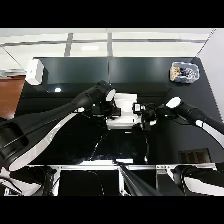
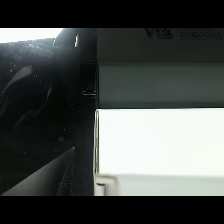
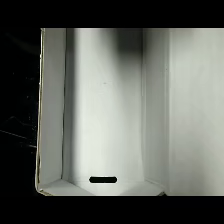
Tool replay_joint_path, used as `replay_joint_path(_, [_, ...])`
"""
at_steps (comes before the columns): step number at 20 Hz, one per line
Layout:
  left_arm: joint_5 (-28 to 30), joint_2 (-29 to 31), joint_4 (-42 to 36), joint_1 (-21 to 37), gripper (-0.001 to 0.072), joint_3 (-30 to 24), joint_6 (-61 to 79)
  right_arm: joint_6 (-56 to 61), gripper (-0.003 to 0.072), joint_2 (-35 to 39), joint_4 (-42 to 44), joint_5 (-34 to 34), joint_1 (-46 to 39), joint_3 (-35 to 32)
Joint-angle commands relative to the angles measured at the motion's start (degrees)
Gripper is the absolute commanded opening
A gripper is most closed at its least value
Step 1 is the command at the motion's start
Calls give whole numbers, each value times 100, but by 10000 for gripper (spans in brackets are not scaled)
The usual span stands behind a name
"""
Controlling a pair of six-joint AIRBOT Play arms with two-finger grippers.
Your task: Fold the box and place the chain.
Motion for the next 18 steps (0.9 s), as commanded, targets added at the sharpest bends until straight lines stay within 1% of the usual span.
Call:
replay_joint_path(1, [39, -4, 13, 7, 379, 4, -39, 7, 64, 2, 4, 0, 2, 0])
replay_joint_path(5, [166, -24, 7, 28, 377, 4, -50, 7, 63, 2, 4, 0, 2, 0])
replay_joint_path(11, [-37, -50, -13, 66, 365, 4, 2, 7, 64, 2, 4, 0, 2, -2])
replay_joint_path(13, [-162, -50, -15, 59, 339, 7, 17, 7, 64, 2, 4, 0, 2, -2])
replay_joint_path(16, [-155, -44, 7, 7, 338, 4, 15, 7, 64, 2, 4, 0, 2, -2])
replay_joint_path(18, [-92, 4, 212, -92, 339, 4, -52, 7, 64, 2, 4, 0, 2, 0])
